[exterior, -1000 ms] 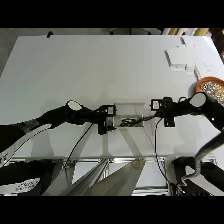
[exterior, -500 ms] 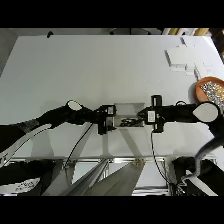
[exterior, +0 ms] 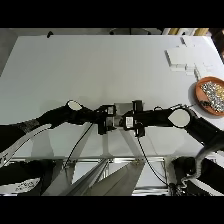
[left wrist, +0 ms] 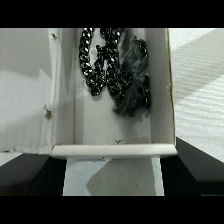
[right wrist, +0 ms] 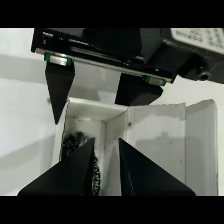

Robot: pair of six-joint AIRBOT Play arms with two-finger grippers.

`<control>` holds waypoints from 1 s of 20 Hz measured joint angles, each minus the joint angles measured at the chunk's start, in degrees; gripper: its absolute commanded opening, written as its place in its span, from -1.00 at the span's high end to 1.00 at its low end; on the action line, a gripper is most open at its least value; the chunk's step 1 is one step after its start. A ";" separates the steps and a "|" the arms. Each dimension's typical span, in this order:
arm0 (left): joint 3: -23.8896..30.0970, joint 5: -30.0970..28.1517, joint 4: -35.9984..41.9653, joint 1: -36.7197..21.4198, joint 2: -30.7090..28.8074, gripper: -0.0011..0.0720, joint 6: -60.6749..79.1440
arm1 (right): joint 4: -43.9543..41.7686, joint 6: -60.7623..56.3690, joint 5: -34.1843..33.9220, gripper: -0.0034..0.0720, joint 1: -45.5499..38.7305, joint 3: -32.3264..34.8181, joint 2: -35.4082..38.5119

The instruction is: Fold the box and place the chain.

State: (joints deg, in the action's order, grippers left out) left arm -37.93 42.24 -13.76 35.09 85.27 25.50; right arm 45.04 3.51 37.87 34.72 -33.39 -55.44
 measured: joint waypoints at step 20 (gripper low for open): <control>0.00 -0.02 -0.02 0.00 0.00 0.40 0.00 | 21.00 1.79 16.33 0.43 -23.50 1.55 -1.62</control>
State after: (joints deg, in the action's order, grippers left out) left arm -37.93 42.22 -13.78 35.09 85.27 25.50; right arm 66.04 5.30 54.19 11.22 -31.83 -57.06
